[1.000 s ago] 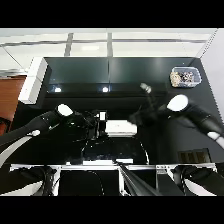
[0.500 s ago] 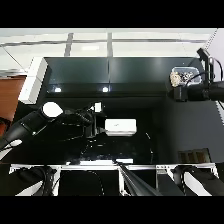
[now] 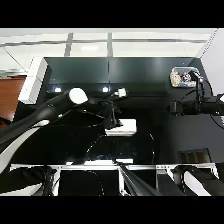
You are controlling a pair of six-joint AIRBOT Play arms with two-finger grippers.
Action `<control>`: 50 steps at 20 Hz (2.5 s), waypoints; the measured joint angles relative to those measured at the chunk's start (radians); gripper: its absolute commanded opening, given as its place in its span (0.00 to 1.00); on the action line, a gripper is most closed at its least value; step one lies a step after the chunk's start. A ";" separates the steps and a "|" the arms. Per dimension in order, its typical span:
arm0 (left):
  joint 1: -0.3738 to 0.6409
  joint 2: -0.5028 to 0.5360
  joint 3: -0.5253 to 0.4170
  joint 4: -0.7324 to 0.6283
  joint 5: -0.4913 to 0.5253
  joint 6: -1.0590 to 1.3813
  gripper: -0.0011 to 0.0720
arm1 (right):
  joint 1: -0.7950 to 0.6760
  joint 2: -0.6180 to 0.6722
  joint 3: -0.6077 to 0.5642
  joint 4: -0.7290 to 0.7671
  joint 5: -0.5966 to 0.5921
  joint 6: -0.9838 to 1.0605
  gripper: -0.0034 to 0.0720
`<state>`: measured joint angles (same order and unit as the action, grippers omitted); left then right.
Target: Fold the box and place the chain.
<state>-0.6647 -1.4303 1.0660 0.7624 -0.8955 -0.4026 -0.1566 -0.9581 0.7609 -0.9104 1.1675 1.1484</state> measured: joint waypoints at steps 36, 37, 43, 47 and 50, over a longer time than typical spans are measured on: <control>0.048 0.059 0.218 0.601 -0.446 -0.580 0.46 | 0.000 0.000 -0.016 0.032 -0.066 -0.035 0.07; 0.114 0.105 0.203 0.624 -0.489 -0.611 0.46 | 0.000 0.000 -0.016 0.033 -0.068 -0.035 0.07; 0.676 0.437 -0.037 0.692 -0.578 -0.685 0.47 | 0.000 0.000 -0.016 0.043 -0.069 -0.035 0.07; 1.069 0.540 -0.173 0.676 -0.510 -0.662 0.47 | 0.000 0.000 -0.016 0.046 -0.069 -0.034 0.07; 1.238 0.529 -0.219 0.649 -0.452 -0.639 0.47 | 0.000 0.000 -0.016 0.046 -0.068 -0.033 0.07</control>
<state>0.5728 -0.9012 0.8471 1.4117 -1.3476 -1.0416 -0.1570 -0.9581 0.7444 -0.8642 1.1000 1.1152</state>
